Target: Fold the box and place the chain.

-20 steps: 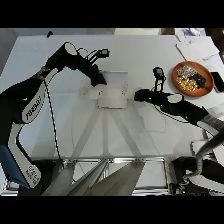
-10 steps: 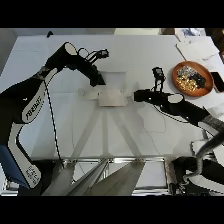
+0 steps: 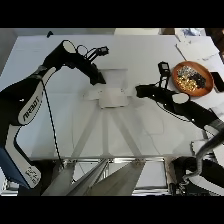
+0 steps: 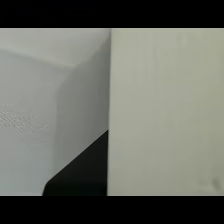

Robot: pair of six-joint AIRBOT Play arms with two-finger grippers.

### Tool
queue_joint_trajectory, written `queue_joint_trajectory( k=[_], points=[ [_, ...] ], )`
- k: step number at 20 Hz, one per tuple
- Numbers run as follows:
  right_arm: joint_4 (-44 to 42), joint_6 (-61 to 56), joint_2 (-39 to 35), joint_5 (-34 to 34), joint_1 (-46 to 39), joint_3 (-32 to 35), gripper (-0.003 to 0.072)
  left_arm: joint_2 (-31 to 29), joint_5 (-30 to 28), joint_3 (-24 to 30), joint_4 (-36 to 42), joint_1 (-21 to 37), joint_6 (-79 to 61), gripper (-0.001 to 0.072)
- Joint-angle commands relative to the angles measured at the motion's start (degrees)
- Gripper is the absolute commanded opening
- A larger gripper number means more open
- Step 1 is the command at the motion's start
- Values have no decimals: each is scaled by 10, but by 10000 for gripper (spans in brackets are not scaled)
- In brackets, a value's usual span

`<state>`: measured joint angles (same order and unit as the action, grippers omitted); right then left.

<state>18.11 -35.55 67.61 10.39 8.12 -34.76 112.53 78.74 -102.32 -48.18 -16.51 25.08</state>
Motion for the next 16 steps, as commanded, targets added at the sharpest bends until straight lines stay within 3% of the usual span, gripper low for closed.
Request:
queue_joint_trajectory(
  k=[1, 4, 8, 12, 16],
  points=[
    [27, 0, -38, -22, -33, 0, 315, -64, -10, -1, 0, 5, 35, -2],
    [27, -1, -81, -22, -100, 0, 275, -146, 2, 0, -4, 19, 37, -4],
    [30, -2, -120, 31, -192, 0, 275, -219, 88, 7, -2, 26, 47, -6],
    [75, -2, -122, 162, -247, 0, 271, -245, 101, 107, 38, 24, 19, -6],
    [143, -2, -122, 219, -250, 0, 271, -237, -12, 228, 45, 16, -80, -3]
  ],
)
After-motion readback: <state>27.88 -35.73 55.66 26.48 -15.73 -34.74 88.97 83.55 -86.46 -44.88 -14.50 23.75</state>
